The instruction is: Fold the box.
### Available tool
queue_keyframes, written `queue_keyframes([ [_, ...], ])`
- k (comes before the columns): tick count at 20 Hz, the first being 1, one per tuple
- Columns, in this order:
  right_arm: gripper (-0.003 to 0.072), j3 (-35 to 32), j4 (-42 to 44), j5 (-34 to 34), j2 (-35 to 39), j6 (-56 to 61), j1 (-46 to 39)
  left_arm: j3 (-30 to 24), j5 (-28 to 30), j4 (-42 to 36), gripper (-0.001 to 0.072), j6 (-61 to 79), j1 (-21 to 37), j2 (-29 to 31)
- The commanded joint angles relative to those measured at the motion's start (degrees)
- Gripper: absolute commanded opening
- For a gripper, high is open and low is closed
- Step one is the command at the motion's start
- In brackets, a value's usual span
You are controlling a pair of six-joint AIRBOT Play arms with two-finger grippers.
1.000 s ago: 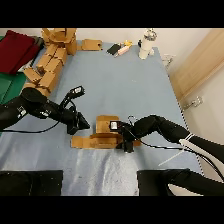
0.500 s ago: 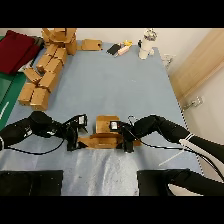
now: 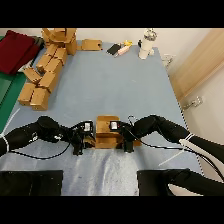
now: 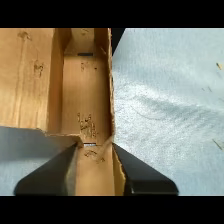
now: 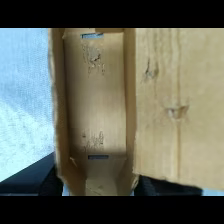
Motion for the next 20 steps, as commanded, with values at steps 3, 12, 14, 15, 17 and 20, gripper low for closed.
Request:
queue_keyframes([
  [3,0.0517,0.0,0.0,0.0,0.0,0.0,0.0,0.0,4.2,-2.4,0.0248,1.2,-0.9,-0.1],
  [12,0.0517,0.0,0.0,0.0,0.0,0.0,0.0,-0.2,3.8,1.1,0.0300,2.6,-1.2,0.0],
  [14,0.0517,0.0,0.0,0.0,0.0,0.0,0.0,-0.2,1.9,1.4,0.0479,2.7,-1.2,0.2],
  [15,0.0517,0.0,0.0,0.0,0.0,0.0,0.0,-0.2,1.3,2.2,0.0477,2.7,-1.1,0.5],
  [17,0.0517,0.0,0.0,0.0,0.0,0.0,0.0,-0.2,1.4,4.5,0.0476,2.6,-0.7,1.3],
  [20,0.0517,0.0,0.0,0.0,0.0,0.0,0.0,-0.3,1.4,8.2,0.0476,1.6,1.4,2.9],
])
